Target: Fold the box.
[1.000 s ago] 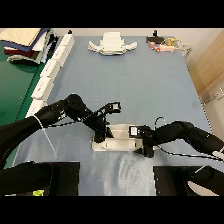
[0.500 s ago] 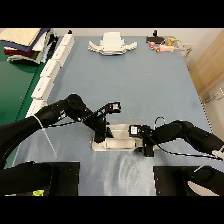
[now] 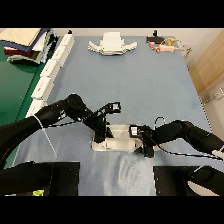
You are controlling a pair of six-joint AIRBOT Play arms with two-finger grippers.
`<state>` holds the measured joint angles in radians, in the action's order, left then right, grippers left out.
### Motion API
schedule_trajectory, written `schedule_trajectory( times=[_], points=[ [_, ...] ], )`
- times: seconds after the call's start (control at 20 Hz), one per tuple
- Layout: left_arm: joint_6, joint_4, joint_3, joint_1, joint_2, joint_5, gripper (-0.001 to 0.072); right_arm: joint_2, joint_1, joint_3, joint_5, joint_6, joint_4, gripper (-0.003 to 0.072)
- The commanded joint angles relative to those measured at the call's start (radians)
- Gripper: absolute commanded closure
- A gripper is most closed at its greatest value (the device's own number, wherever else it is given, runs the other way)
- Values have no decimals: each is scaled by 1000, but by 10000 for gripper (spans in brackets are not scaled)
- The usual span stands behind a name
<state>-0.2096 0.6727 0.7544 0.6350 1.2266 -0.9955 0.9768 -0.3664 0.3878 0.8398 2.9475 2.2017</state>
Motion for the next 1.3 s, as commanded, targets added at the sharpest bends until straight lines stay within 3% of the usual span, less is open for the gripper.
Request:
schedule_trajectory(
  times=[0.0,0.25,0.75,1.25],
  points=[
    [0,0,0,0,1,0,694,1,-1,-1,7,0,-6,184],
    [3,-23,1,1,1,54,694,1,-1,0,6,0,-6,184],
    [2,-26,1,2,2,-37,694,1,-1,-1,6,0,-6,184],
    [-1,-26,1,1,2,8,694,1,-1,-1,7,0,-6,184]
  ],
)
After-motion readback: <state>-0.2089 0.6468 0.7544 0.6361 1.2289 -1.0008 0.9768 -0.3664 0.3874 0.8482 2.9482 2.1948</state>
